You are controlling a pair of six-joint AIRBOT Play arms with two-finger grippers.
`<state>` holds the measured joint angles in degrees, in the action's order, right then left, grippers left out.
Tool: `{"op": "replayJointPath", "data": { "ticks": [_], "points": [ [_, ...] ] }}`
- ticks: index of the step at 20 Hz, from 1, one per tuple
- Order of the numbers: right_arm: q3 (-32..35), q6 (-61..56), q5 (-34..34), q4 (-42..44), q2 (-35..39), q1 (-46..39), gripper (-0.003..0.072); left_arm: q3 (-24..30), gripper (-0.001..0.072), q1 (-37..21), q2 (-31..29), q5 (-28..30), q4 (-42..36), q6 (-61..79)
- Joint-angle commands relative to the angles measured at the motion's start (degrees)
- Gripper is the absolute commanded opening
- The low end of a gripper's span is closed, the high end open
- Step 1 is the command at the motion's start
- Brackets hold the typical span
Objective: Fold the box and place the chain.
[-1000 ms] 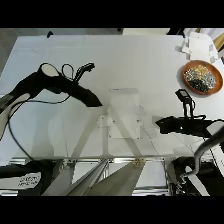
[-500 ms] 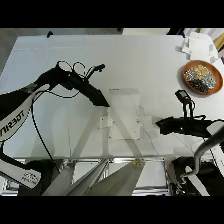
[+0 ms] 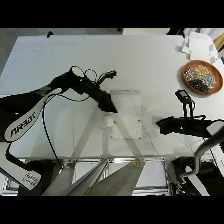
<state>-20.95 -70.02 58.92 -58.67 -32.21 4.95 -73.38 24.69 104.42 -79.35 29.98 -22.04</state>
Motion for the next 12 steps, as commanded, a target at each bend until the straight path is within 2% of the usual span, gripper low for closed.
{"op": "replayJointPath", "data": {
  "ticks": [1, 2, 5, 7, 8, 11, 12],
  "points": [
    [0.00, -0.02, 0.04, 0.02, 0.04, 0.04, 0.0010, -0.07, 0.0459, 2.01, 0.09, 0.17, 1.07, 1.05],
    [0.00, -0.02, 0.04, 0.04, 0.04, 0.04, 0.0010, -0.07, 0.0399, 2.10, 0.09, 0.09, 2.14, 1.05],
    [0.00, -0.02, 0.02, 0.02, 0.04, 0.04, 0.0010, -0.07, 0.0151, 2.08, 0.09, 0.13, 4.00, 1.05],
    [0.00, -0.02, 0.02, 0.02, 0.04, 0.04, 0.0010, -0.07, 0.0112, 2.05, 0.09, 0.48, 5.11, 1.16],
    [0.00, -0.02, 0.02, 0.02, 0.04, 0.04, 0.0010, -0.07, 0.0002, 2.05, 0.09, 0.72, 6.21, 1.27],
    [0.00, 0.00, 0.11, 0.52, 0.04, 0.04, 0.0018, -0.07, 0.0003, 2.05, -0.07, 0.76, 9.03, 1.27],
    [-0.02, 0.00, 0.24, 1.14, 0.07, 0.04, 0.0126, -0.07, 0.0002, 2.08, -0.37, 0.76, 9.53, 1.22]
  ]
}}
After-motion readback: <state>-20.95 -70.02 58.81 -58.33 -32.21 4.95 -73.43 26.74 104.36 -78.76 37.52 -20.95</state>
